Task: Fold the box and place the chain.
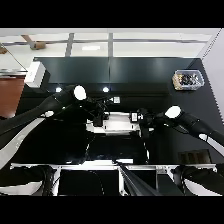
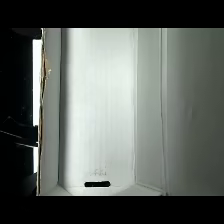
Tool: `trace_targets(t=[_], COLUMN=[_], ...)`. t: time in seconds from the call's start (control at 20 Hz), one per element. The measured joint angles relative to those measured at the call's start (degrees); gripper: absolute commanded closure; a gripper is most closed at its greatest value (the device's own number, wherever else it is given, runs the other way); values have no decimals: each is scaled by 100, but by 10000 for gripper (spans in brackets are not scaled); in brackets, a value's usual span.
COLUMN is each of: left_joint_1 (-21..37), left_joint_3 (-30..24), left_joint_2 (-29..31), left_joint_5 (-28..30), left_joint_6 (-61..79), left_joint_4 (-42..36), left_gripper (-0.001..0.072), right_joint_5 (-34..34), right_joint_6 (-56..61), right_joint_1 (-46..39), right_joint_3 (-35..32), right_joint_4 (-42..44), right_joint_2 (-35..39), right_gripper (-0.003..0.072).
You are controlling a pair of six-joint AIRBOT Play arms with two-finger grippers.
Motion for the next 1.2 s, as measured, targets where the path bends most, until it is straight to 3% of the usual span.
trace_targets(t=[1.2], left_joint_1=[-2], left_joint_3=[0], left_joint_2=[-2], left_joint_5=[-11], left_joint_6=[0], left_joint_4=[0], left_gripper=[685], right_joint_5=[55], right_joint_6=[-2], right_joint_1=[-133], right_joint_3=[4], right_joint_4=[-118], right_joint_2=[-214], right_gripper=[-25])
